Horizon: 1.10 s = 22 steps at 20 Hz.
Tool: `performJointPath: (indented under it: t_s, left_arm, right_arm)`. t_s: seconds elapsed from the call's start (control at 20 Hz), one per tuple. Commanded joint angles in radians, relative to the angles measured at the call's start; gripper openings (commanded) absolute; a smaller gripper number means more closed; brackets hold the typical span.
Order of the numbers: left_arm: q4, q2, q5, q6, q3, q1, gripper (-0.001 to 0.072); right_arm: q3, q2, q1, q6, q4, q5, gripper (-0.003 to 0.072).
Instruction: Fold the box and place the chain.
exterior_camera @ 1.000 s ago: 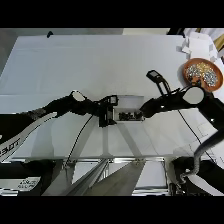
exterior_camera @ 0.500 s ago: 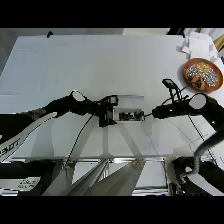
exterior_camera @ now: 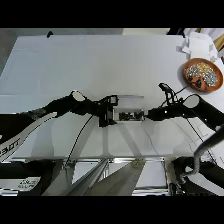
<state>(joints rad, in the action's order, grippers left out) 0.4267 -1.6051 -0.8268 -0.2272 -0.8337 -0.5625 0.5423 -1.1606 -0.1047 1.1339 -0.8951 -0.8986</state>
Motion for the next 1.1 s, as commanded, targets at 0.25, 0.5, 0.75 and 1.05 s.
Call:
performJointPath:
  t_s: [0.25,0.5,0.75,1.05]
  left_arm:
    - [0.0,0.0,0.0,0.0,0.0,0.0,0.0252]
    - [0.0,0.0,0.0,0.0,0.0,0.0,0.0252]
    - [0.0,0.0,0.0,0.0,0.0,0.0,0.0252]
    - [0.0,0.0,0.0,0.0,0.0,0.0,0.0252]
  right_arm:
    - [0.0,-0.028,0.001,-0.063,0.179,-0.01,0.0007]
    - [0.0,-0.028,0.001,-0.096,0.234,-0.002,0.0007]
    - [0.0,-0.021,0.001,-0.094,0.198,0.03,0.0007]
    - [0.0,-0.01,0.001,-0.027,0.024,0.034,0.0007]
